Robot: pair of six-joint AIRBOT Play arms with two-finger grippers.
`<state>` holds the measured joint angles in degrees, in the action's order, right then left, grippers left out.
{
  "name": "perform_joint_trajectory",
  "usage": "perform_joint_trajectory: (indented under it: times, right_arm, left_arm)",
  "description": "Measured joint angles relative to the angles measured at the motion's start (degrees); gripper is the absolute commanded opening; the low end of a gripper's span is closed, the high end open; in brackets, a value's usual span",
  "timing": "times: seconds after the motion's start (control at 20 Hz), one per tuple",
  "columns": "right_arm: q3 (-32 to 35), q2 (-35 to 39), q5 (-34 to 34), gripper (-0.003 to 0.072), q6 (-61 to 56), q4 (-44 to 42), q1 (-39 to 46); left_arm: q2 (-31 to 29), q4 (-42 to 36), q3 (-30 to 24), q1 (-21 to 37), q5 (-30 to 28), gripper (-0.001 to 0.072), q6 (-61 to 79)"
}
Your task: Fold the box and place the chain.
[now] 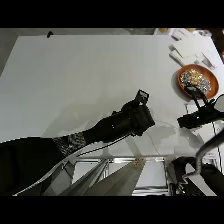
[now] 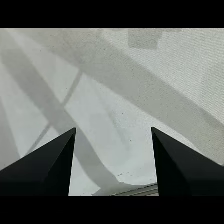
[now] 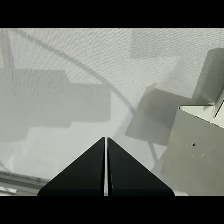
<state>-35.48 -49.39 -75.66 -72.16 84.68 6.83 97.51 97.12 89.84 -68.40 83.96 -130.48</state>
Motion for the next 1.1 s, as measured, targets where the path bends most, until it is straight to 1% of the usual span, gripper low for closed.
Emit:
perform_joint_trajectory:
  times: [0.7,0.8,0.9,0.95,1.0,1.1]
  right_arm:
    - [0.0,0.0,0.0,0.0015,0.0,0.0,0.0]
    - [0.0,0.0,1.1,0.0015,0.1,0.2,0.0]
    - [-0.1,0.0,3.2,0.0014,-0.3,1.5,0.0]
    - [-0.5,0.0,4.3,0.0014,-1.9,2.9,0.0]
    - [-1.0,0.0,5.0,0.0014,-3.6,5.1,0.0]
    - [-3.0,0.2,6.1,0.0014,-6.7,11.6,0.0]
  left_arm:
    - [0.0,0.0,0.0,0.0,0.0,0.0494,0.0]
    - [0.0,0.1,0.0,0.0,-0.1,0.0492,0.2]
    - [0.0,2.2,0.0,0.0,-2.0,0.0492,3.0]
    - [0.1,3.7,0.0,0.1,-2.3,0.0473,4.3]
    - [0.1,5.9,0.0,0.3,-2.2,0.0355,5.2]
    - [0.1,11.3,0.0,1.3,-0.8,0.001,6.3]
